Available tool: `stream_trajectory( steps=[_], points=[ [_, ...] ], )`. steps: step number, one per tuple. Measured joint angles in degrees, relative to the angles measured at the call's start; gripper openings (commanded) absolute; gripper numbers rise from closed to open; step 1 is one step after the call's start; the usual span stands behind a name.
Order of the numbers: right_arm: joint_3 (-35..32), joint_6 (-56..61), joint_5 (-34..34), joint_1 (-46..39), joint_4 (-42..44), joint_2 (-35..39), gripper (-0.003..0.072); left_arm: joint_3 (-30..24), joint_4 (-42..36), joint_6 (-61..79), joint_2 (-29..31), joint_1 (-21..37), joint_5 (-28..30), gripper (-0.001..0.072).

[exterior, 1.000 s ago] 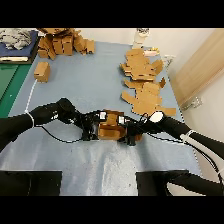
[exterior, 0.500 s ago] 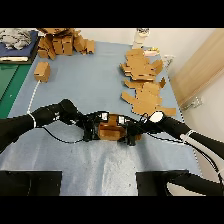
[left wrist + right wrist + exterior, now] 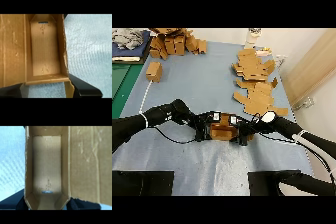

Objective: Fold the box.

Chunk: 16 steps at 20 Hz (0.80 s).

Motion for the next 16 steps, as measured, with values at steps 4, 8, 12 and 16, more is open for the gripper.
stream_trajectory(
  steps=[4,8,12,16],
  points=[
    [0.0,0.0,0.0,0.0,0.0,0.0,0.0601,0.0,0.0,0.0,0.0,0.0,0.0,0.0406],
    [0.0,0.0,0.0,0.0,0.0,0.0,0.06,0.0,0.0,0.0,0.0,0.0,0.0,0.0406],
    [0.0,0.0,0.0,0.0,0.0,0.0,0.0601,0.0,0.0,0.0,0.0,0.0,0.0,0.0406],
    [0.0,0.5,0.6,-0.1,0.2,0.0,0.072,0.0,0.1,0.1,0.0,0.0,0.0,0.0406]
  ],
)
